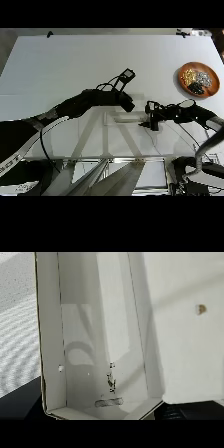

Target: Fold the box and place the chain.

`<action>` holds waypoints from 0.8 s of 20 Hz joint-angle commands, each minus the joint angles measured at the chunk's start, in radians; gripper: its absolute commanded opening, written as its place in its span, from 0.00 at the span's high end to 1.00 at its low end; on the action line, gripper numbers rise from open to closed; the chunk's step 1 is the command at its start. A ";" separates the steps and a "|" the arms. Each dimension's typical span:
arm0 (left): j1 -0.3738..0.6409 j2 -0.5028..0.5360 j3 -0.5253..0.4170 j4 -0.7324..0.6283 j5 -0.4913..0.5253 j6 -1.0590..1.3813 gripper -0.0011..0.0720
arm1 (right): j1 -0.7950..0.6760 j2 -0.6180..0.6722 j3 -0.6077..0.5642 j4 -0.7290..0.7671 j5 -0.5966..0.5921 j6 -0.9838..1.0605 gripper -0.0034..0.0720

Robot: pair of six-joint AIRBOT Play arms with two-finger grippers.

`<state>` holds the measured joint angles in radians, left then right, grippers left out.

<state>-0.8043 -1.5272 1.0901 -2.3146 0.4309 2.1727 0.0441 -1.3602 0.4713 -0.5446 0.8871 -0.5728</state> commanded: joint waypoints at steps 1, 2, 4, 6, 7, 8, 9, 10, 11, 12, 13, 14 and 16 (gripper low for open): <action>0.001 0.069 0.001 0.034 -0.005 0.003 0.77 | 0.000 -0.001 0.000 -0.001 0.000 -0.001 0.41; 0.002 0.087 0.001 0.058 0.037 0.000 0.77 | 0.000 -0.001 0.000 -0.001 0.000 -0.001 0.41; 0.005 0.116 0.001 0.114 0.156 0.000 0.90 | 0.000 -0.001 0.000 -0.001 0.000 -0.001 0.41; 0.014 0.136 -0.005 0.195 0.270 -0.042 0.97 | 0.000 -0.001 0.000 -0.001 0.000 -0.001 0.41; 0.016 0.146 -0.016 0.228 0.299 -0.074 0.97 | 0.000 -0.001 0.000 -0.001 0.000 -0.001 0.41; 0.021 0.157 -0.034 0.252 0.312 -0.103 0.97 | 0.000 -0.001 0.000 -0.001 0.000 -0.001 0.41; 0.023 0.169 -0.057 0.266 0.321 -0.122 0.98 | 0.000 -0.001 0.000 -0.001 0.000 -0.001 0.41; 0.023 0.182 -0.082 0.271 0.322 -0.135 0.98 | 0.000 -0.001 0.000 -0.001 0.000 -0.001 0.41; 0.023 0.192 -0.108 0.270 0.322 -0.135 0.98 | 0.000 -0.001 0.000 -0.001 0.000 -0.001 0.41; 0.023 0.200 -0.133 0.273 0.321 -0.136 0.98 | 0.000 -0.001 0.000 -0.001 0.000 -0.001 0.41; 0.026 0.203 -0.160 0.286 0.323 -0.146 0.98 | 0.000 -0.001 0.000 -0.001 0.000 -0.001 0.41; 0.031 0.203 -0.186 0.300 0.327 -0.162 0.98 | 0.000 -0.001 0.000 -0.001 0.000 -0.001 0.41; 0.040 0.203 -0.233 0.299 0.328 -0.161 0.97 | 0.000 -0.001 0.000 -0.001 0.000 -0.001 0.41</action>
